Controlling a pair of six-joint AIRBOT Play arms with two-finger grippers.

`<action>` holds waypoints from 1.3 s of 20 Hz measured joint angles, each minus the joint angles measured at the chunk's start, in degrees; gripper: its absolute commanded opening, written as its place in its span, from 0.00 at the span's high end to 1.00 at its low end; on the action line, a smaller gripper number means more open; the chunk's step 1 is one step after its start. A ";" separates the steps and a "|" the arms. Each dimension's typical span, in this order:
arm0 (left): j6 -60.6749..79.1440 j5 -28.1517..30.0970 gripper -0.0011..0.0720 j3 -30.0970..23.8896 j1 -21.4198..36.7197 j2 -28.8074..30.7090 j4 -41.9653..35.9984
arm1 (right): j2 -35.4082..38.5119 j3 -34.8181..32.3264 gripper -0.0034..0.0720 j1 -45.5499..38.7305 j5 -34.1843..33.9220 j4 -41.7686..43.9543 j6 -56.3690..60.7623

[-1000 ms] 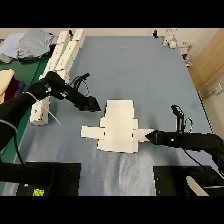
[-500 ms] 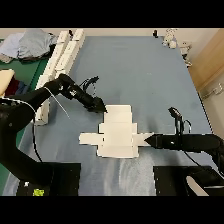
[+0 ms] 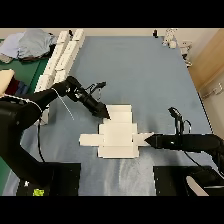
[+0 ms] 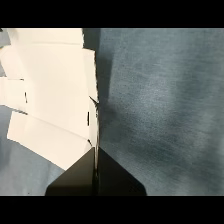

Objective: Fold the box.

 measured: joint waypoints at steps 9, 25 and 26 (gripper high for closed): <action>2.25 -1.46 0.76 1.03 -1.97 -1.81 -0.24 | 0.02 0.00 0.95 0.00 -1.49 -0.24 0.02; 5.64 -7.21 0.97 1.84 -2.29 -2.25 1.60 | 0.00 0.00 0.78 0.02 -1.40 -1.77 0.00; 5.99 -7.50 0.97 1.84 -2.32 -2.25 1.97 | 0.02 0.00 0.54 0.00 -0.94 -1.79 0.00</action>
